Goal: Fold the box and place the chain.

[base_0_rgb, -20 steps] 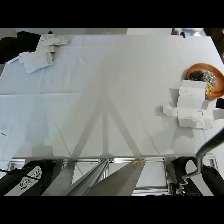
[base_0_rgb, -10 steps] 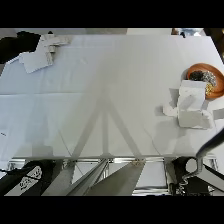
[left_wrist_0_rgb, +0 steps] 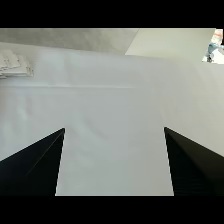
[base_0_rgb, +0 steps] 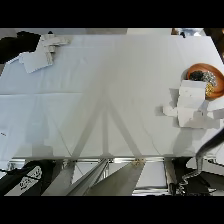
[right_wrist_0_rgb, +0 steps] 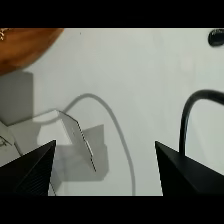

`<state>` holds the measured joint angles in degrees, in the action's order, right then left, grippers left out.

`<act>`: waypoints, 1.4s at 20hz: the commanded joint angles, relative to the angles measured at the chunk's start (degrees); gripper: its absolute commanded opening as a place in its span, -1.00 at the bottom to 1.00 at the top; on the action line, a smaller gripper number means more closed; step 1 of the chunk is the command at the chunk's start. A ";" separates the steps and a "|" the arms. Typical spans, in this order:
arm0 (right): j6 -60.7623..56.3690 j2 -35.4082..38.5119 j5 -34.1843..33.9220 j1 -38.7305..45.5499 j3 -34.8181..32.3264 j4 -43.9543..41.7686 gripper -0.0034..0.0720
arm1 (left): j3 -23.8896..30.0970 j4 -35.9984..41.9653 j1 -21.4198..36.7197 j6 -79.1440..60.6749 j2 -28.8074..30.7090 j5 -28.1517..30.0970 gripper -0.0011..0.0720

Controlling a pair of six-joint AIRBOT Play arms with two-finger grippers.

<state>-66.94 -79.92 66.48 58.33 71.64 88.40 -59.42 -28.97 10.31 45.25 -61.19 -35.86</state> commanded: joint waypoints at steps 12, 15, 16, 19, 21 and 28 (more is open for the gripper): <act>15.19 -11.30 9.92 1.79 0.26 -4.81 0.50 | -0.02 0.00 -0.04 0.00 0.04 0.02 0.93; 16.02 -12.57 9.16 1.79 0.26 -4.81 0.40 | -0.02 0.00 -0.04 0.00 0.04 0.02 0.93; 16.00 -13.16 9.33 1.79 0.26 -4.79 0.29 | -0.02 0.00 -0.04 0.00 0.04 0.02 0.93; 16.13 -14.58 10.05 1.79 0.26 -4.81 0.07 | -0.02 0.00 -0.04 0.00 0.04 0.02 0.93; 17.75 -14.73 10.03 1.79 0.26 -4.85 -0.39 | -0.02 0.00 -0.02 0.00 0.04 0.02 0.93; 23.37 -14.51 12.90 1.79 0.28 -7.21 -0.89 | -0.02 0.00 -0.04 0.00 0.04 0.02 0.93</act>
